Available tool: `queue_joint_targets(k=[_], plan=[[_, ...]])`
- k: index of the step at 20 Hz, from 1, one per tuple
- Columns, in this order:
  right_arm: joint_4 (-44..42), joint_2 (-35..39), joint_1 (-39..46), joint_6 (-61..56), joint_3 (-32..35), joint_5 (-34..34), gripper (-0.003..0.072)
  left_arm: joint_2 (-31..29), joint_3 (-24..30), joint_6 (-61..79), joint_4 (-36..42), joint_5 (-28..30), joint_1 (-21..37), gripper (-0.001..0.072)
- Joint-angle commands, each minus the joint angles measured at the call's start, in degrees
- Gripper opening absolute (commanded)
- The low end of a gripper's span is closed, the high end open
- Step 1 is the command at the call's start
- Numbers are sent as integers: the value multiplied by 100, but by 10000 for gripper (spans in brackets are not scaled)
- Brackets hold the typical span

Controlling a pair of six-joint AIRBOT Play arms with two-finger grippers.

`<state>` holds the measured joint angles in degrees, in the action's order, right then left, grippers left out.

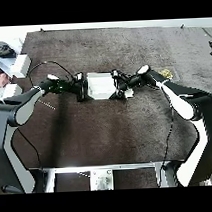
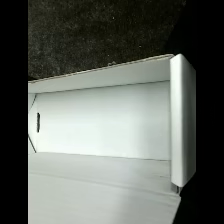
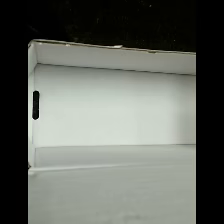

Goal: Fold the box and place the chain.

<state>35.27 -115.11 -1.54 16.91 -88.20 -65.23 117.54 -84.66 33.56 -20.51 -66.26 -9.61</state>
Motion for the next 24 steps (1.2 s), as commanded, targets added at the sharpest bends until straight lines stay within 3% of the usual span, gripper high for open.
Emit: queue_joint_targets(k=[1, 16, 17, 18, 19, 20, 24], plan=[[-11, -2, -4, -2, 0, 9, 319, 22, -22, 0, 13, -44, -7, 653], [-9, -2, -4, -2, 0, 9, 319, 76, -46, 146, 70, -66, -46, 650], [-9, -2, -4, -2, 0, 9, 319, 76, -44, 142, 68, -70, -46, 539], [-9, -2, -4, -2, 0, 9, 319, 76, -44, 142, 66, -72, -44, 370], [-9, -2, -4, -2, 0, 9, 318, 76, -44, 144, 63, -83, -39, 336], [-9, -2, -4, -2, 0, 9, 319, 76, -44, 140, 61, -81, -39, 201], [-9, -2, -4, -2, 0, 9, 319, 76, -44, 127, 57, -61, -39, 174]])
